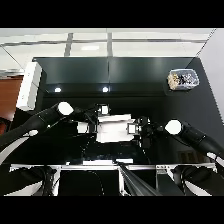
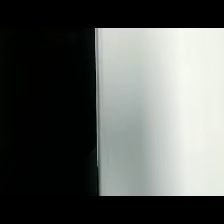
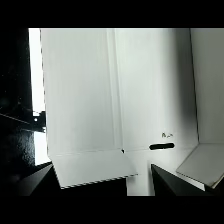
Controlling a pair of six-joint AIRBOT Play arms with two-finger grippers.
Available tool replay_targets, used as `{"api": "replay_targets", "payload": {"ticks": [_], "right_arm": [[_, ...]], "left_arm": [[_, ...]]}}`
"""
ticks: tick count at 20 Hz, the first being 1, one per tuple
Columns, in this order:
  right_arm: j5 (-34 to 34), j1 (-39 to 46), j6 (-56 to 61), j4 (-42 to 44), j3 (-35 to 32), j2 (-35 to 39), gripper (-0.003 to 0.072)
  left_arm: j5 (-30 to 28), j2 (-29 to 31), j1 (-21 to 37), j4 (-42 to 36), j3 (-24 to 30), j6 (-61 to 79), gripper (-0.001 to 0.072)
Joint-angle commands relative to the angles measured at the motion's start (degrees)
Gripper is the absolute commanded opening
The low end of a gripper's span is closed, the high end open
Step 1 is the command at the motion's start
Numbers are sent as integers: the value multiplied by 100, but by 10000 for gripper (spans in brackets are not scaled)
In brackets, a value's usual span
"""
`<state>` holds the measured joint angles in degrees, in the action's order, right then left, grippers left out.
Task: Fold the box and place the chain.
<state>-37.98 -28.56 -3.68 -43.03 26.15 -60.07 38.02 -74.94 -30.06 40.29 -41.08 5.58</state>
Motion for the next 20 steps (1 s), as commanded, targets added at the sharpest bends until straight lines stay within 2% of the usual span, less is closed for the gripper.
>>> {"api": "replay_targets", "payload": {"ticks": [1,6,13,17,20], "right_arm": [[63,-42,-4,293,-4,-11,714],[348,-142,-22,599,0,-15,714],[332,-26,-17,490,85,400,714],[81,256,-20,616,122,398,714],[85,291,-24,608,146,398,714]], "left_arm": [[0,-2,-4,-2,-4,0,27],[0,-2,-4,-2,-4,0,27],[22,-2,-4,-2,-4,0,28],[680,-2,-4,-2,-92,-192,28],[741,-13,0,9,-144,-197,28]]}}
